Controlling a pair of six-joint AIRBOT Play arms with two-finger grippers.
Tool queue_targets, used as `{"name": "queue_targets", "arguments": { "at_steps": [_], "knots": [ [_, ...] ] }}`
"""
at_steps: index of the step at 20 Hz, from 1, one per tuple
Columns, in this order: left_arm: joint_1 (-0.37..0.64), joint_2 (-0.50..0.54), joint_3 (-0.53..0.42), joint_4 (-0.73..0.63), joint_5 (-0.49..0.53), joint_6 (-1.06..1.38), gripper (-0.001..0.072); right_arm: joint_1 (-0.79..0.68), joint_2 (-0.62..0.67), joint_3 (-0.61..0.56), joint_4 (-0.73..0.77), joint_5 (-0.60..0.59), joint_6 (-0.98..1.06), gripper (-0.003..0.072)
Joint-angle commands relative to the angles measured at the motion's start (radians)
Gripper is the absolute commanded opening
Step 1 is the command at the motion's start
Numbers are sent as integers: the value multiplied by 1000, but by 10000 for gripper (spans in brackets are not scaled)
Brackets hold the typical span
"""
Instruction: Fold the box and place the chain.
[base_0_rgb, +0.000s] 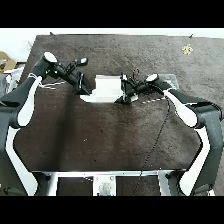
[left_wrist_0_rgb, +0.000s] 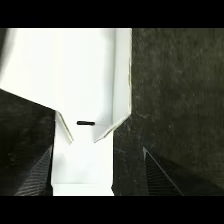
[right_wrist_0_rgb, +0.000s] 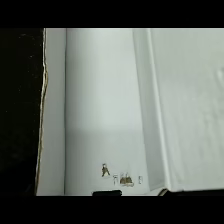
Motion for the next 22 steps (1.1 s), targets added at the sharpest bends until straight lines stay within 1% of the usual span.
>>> {"name": "queue_targets", "arguments": {
  "at_steps": [1, 2, 3, 4, 5, 6, 11, 14, 16, 17, 18, 19, 20, 22],
  "knots": [
    [-15, -1, -90, 18, 108, 124, 616, 0, 0, 0, 1, 0, 1, 445],
    [-28, -1, -109, 20, 152, 137, 617, 0, 0, 0, 1, 0, 1, 445],
    [-41, -1, -122, 19, 200, 135, 717, 0, 0, 0, 1, 0, 1, 445],
    [-48, -1, -130, 19, 246, 126, 716, 0, 0, 0, 1, 0, 1, 445],
    [-54, -2, -132, 19, 262, 128, 717, 0, 0, 0, 1, 0, 1, 445],
    [-56, -2, -132, 14, 265, 127, 716, 0, 0, 0, 1, 0, 1, 445],
    [-61, -3, -132, 16, 187, 128, 715, 0, 0, 0, 1, 0, 1, 445],
    [-61, -3, -132, 9, 176, 127, 695, 0, 0, 0, 1, 0, 1, 445],
    [-61, -3, -132, 5, 175, 127, 695, 0, 0, 0, 1, 0, 1, 445],
    [-61, -4, -132, -5, 175, 126, 660, 0, 0, 0, 1, 0, 1, 445],
    [-61, -3, -132, -18, 169, 126, 462, 0, 0, 0, 1, 0, 1, 445],
    [-61, -3, -132, -31, 160, 128, 318, 0, 0, 0, 1, 0, 1, 445],
    [-61, -3, -132, -41, 159, 127, 291, 0, 0, 0, 1, 0, 1, 445],
    [-61, -3, -132, -43, 161, 125, 291, 0, 0, 0, 1, 0, 1, 445]
  ]
}}
